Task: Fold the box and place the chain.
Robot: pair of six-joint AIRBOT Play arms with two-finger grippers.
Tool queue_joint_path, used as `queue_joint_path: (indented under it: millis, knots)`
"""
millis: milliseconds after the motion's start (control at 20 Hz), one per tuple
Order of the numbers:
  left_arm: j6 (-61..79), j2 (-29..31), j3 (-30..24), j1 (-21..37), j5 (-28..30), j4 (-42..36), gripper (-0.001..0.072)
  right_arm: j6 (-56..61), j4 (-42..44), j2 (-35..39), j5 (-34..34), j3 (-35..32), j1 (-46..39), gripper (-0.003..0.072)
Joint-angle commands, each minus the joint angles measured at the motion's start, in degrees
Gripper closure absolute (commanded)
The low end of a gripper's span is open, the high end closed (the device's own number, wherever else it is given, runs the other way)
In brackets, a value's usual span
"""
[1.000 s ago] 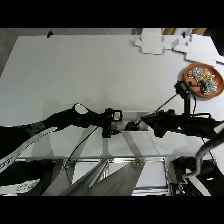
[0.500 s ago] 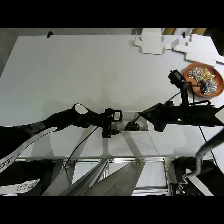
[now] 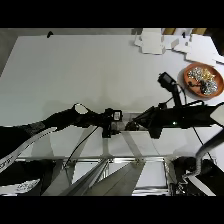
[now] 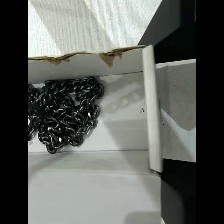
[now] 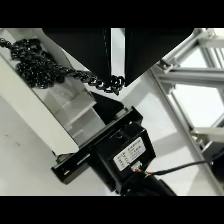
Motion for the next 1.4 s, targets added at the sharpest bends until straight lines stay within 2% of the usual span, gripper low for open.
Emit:
queue_joint_path:
  millis: [0,200,350,450,500,700,900,1050,1100,1350]
  knots:
    - [0.0,0.04,-0.02,-0.02,0.02,0.02,0.0438,2.69,-6.86,-3.78,-3.8,0.13,3.76,0.0663]
    - [0.02,0.04,-0.02,-0.02,0.0,0.02,0.0438,9.42,-15.67,-8.46,-4.61,0.11,3.78,0.0663]
    - [0.0,0.04,-0.02,-0.02,0.0,0.02,0.0438,11.17,-18.1,-10.78,-4.24,0.11,3.78,0.0657]
    - [0.0,0.04,-0.02,-0.02,0.02,0.02,0.0438,11.17,-17.99,-10.86,-4.15,0.15,3.78,0.0477]
    - [0.02,0.04,-0.02,-0.02,0.02,0.02,0.0438,11.17,-17.92,-10.86,-3.85,0.37,3.78,0.0443]
    - [0.0,0.02,-0.02,-0.02,0.02,0.02,0.0438,11.28,-20.06,-10.86,2.38,7.45,3.65,0.0444]
    - [0.02,0.04,-0.02,-0.02,0.0,0.02,0.0438,17.46,-30.97,-10.88,2.23,15.32,3.65,0.0447]
    - [0.0,0.04,-0.02,-0.02,0.0,0.02,0.0438,24.15,-41.66,-12.22,0.79,15.43,3.37,0.0508]
    - [0.02,0.04,-0.02,-0.02,0.0,0.02,0.0438,26.18,-43.34,-13.33,0.98,15.43,2.62,0.0508]
    - [0.02,0.04,-0.02,-0.02,0.02,0.02,0.0438,29.2,-43.6,-21.07,1.14,15.43,-5.31,0.0508]
